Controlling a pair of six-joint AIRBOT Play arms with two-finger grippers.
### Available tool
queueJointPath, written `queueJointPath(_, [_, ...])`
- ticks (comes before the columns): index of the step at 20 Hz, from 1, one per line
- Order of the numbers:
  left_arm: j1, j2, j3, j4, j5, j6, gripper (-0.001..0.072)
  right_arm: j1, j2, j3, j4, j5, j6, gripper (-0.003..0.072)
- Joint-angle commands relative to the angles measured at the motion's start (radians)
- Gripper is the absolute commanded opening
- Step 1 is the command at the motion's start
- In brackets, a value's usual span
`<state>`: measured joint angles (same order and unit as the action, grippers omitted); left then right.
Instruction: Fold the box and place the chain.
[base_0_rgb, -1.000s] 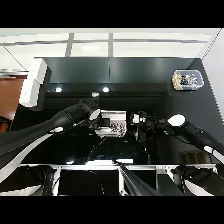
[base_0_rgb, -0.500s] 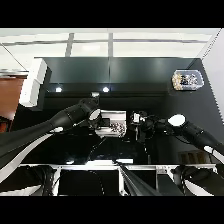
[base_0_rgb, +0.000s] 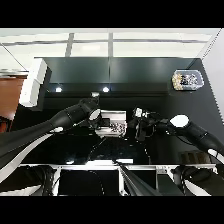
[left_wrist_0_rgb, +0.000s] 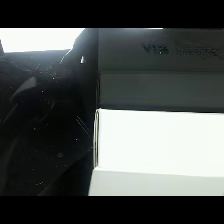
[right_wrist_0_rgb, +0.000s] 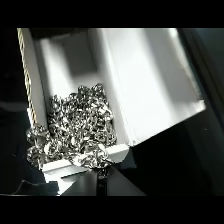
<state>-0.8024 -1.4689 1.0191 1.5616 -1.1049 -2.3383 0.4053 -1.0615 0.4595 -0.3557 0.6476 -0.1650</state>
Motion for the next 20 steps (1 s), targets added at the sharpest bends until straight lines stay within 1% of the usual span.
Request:
queueJointPath(1, [0.0,-0.001,0.0,0.0,0.001,0.001,0.0034,-0.006,0.072,0.004,-0.099,-0.014,0.199,0.0017])
queueJointPath(3, [0.0,-0.001,0.0,0.0,0.0,0.0,0.0034,-0.008,0.122,0.028,-0.148,0.005,0.324,0.0017])
queueJointPath(6, [0.0,-0.001,0.0,0.0,0.0,0.001,0.0034,-0.008,0.167,0.103,-0.126,0.074,0.469,0.0017])
queueJointPath(7, [0.0,-0.001,0.0,0.0,0.0,0.0,0.0034,-0.008,0.166,0.122,-0.071,0.082,0.505,0.0017])
queueJointPath(9, [0.0,-0.001,0.0,0.0,0.001,0.001,0.0034,-0.008,0.167,0.135,0.078,0.082,0.51,0.0017])
queueJointPath(11, [0.0,-0.001,0.0,0.0,0.0,0.001,0.0034,-0.008,0.167,0.153,0.139,0.094,0.511,0.0018])
queueJointPath(16, [0.0,-0.001,0.0,0.0,0.0,0.0,0.0034,-0.008,0.167,0.203,0.146,0.139,0.554,0.0018])
queueJointPath(18, [0.0,-0.001,0.0,0.0,0.0,0.001,0.0034,-0.008,0.166,0.21,0.137,0.139,0.566,0.0018])
queueJointPath(20, [0.0,-0.001,0.0,0.0,0.0,0.0,0.0034,-0.008,0.165,0.209,0.04,0.142,0.63,0.0018])
